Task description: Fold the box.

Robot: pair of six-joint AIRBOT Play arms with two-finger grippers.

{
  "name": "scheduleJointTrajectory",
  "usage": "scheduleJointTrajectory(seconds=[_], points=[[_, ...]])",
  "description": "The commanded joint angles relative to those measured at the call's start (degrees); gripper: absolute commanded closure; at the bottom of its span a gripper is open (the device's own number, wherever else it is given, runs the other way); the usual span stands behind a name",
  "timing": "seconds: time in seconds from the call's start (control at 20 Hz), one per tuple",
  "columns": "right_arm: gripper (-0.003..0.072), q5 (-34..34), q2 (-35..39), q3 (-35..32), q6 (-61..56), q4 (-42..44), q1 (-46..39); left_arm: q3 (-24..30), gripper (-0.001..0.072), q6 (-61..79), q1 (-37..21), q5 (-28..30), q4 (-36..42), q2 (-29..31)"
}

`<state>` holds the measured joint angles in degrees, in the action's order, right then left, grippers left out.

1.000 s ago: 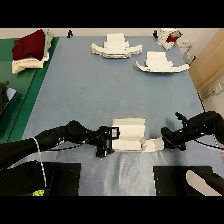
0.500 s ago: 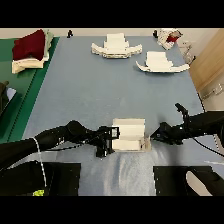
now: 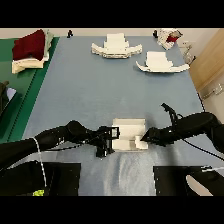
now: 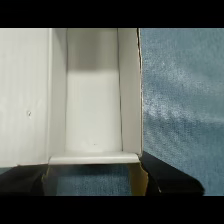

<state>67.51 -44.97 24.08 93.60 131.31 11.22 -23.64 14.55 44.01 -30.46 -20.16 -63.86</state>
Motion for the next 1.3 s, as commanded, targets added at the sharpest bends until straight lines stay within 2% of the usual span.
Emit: scheduleJointTrajectory(seconds=[0.0, 0.15, 0.3, 0.5, 0.65, 0.9, 0.95, 1.0, 1.05, 1.1, 1.25], points=[[0.0326, -6.2, -1.8, 0.6, -4.5, -4.0, 7.3, 0.0, 0.0267, 0.0, -0.1, 0.0, 0.0, 0.0], [0.0327, -8.8, -3.2, 4.1, -13.8, -13.5, 14.2, 0.0, 0.0268, 0.0, -0.1, 0.0, 0.0, 0.0], [0.0327, -7.6, -5.8, 8.3, -27.2, -25.8, 21.7, 0.0, 0.0268, 0.0, -0.1, 0.0, 0.0, 0.0], [0.0327, -3.0, -11.8, 14.5, -41.4, -37.6, 32.5, 0.0, 0.0267, 0.0, -0.1, 0.0, 0.0, 0.0], [0.0327, 2.1, -17.3, 18.4, -48.3, -42.0, 37.7, 0.0, 0.0268, 0.0, -0.1, 0.0, 0.0, 0.0], [0.0328, 2.0, -22.6, 19.9, -51.7, -42.2, 39.5, 0.0, 0.0268, 0.0, -0.1, 0.0, 0.0, 0.0], [0.0391, 2.0, -22.8, 19.9, -52.2, -42.2, 39.5, 0.0, 0.0267, 0.0, -0.1, 0.0, 0.0, 0.0], [0.0412, 2.0, -22.8, 19.9, -52.3, -42.2, 39.5, 0.0, 0.0268, 0.0, -0.1, 0.0, 0.0, 0.0], [0.0567, 2.0, -22.8, 19.9, -52.5, -42.2, 39.5, 0.0, 0.0268, 0.0, -0.1, 0.0, 0.0, 0.0], [0.0666, 2.2, -22.8, 19.9, -52.5, -42.1, 39.5, 0.0, 0.0268, 0.0, -0.1, 0.0, 0.0, 0.0], [0.0683, 3.2, -22.8, 19.9, -52.5, -42.1, 39.5, 0.0, 0.0267, 0.0, -0.1, 0.0, 0.0, 0.0]])
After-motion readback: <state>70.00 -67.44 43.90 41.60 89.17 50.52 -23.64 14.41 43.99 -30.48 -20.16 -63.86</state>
